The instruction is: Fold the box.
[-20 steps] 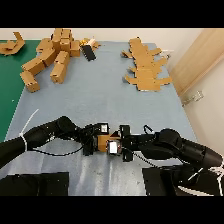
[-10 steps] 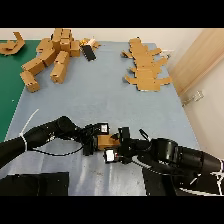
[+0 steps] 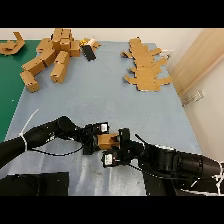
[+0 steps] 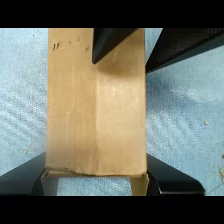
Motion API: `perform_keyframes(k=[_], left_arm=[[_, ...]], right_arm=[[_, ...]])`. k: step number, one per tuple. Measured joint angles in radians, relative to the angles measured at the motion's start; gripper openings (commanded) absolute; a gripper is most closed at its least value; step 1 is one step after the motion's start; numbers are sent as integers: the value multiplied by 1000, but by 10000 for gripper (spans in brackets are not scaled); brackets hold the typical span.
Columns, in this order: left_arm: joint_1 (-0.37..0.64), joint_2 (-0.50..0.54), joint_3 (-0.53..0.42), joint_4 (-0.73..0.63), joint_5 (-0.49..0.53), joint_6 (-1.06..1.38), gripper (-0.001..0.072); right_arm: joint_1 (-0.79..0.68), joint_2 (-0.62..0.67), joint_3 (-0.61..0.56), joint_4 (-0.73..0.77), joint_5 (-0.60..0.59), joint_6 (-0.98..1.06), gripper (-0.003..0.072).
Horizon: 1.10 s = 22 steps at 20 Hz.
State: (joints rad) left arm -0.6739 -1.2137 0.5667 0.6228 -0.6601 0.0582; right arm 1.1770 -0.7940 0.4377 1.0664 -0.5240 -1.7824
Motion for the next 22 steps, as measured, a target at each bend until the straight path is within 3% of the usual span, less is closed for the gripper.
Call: perform_keyframes(k=[2,4,7,9,22], left_arm=[[0,0,0,0,0,0,352],[0,0,0,0,0,0,352],[0,0,0,0,0,1,352],[0,0,0,1,-1,1,352],[0,0,0,1,-5,3,352]], right_arm=[[1,-6,-2,-4,-4,8,328],[3,-11,-2,-6,-6,13,212],[11,-14,-2,-8,-8,18,210],[21,-14,-2,-8,-8,19,165],[47,32,1,8,-27,20,161]])
